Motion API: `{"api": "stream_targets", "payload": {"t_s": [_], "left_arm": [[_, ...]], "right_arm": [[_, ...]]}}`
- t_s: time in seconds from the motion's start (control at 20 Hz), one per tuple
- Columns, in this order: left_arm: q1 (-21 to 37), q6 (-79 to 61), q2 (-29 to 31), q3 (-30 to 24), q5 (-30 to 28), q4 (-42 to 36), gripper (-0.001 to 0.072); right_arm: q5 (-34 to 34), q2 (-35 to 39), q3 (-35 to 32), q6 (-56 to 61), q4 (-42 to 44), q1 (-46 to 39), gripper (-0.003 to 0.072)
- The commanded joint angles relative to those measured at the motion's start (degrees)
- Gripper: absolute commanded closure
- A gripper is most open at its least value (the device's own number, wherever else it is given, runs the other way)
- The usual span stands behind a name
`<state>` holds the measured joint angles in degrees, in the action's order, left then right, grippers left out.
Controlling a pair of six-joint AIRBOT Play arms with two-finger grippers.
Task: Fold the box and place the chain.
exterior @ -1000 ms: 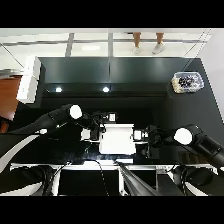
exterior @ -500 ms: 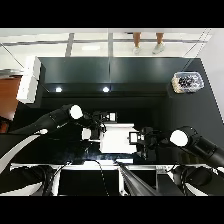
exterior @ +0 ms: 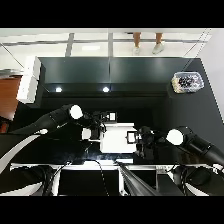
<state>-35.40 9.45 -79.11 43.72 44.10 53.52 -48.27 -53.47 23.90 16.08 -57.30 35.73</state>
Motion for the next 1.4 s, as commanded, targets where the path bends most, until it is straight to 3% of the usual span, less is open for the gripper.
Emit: {"api": "stream_targets", "payload": {"t_s": [0.0,0.7,1.05,1.35], "left_arm": [[0.0,0.0,0.0,0.0,0.0,0.0,0.0677],[0.0,1.5,0.0,0.0,0.0,0.0,0.0677],[0.0,1.5,0.0,0.0,0.0,0.0,0.0677],[0.0,1.5,0.0,0.0,0.0,0.0,0.0677]], "right_arm": [[2.7,-1.1,0.0,-1.6,0.1,2.2,-0.0008],[6.6,-1.3,0.3,2.4,-0.4,5.4,-0.0008],[7.1,1.3,4.0,15.4,-3.3,5.3,-0.0010],[7.9,2.4,4.0,19.5,-4.3,-0.3,-0.0010]]}}
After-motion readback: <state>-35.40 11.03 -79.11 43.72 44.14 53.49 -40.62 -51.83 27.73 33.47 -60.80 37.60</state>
